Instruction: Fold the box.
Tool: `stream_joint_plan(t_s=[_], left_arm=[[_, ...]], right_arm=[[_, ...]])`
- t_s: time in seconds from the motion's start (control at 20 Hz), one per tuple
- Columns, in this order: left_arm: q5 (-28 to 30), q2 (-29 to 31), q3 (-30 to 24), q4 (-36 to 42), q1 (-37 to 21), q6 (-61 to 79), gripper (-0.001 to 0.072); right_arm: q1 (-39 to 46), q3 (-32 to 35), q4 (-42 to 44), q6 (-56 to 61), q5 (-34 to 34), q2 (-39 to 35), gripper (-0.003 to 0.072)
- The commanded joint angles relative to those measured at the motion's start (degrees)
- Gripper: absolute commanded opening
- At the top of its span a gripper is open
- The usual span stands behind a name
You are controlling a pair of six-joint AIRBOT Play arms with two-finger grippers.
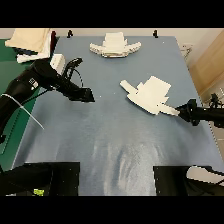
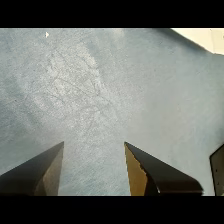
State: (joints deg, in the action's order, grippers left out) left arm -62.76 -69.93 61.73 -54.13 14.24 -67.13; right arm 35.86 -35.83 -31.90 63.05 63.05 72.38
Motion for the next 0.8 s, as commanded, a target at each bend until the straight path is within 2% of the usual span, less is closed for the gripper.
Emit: stream_joint_plan(t_s=[0.0, 0.2, 0.3, 0.35, 0.5, 0.65, 0.75], left_arm=[[0.0, 0.0, 0.0, 0.2, 0.0, 0.0, 0.0576], [0.2, 0.0, 0.0, 0.2, 0.0, 0.0, 0.0575], [0.2, 0.0, 0.0, 0.2, 0.0, 0.0, 0.0576], [0.2, 0.0, 0.0, 0.2, 0.0, 0.0, 0.0576], [0.2, 0.0, 0.0, 0.2, 0.0, 0.0, 0.0575], [0.2, 0.0, 0.0, 0.2, 0.0, 0.0, 0.0574], [-0.2, 0.0, 0.0, 0.2, 0.0, 0.0, 0.0574]], right_arm=[[-0.8, 0.9, 2.8, -4.9, -0.6, 3.6, 0.029], [-3.6, 0.9, 5.6, -7.4, -0.6, 5.1, 0.0287], [-4.5, 0.9, 8.9, -9.8, -0.6, 5.2, 0.0259], [-4.5, 0.7, 10.4, -10.2, -0.4, 5.2, 0.0225], [-4.5, -0.7, 10.9, -12.0, 0.8, 5.2, 0.0004], [-5.1, -0.7, 10.5, -12.6, 4.1, 5.0, 0.0002], [-8.3, 0.2, 7.4, -11.2, 11.5, 5.0, 0.0003]])
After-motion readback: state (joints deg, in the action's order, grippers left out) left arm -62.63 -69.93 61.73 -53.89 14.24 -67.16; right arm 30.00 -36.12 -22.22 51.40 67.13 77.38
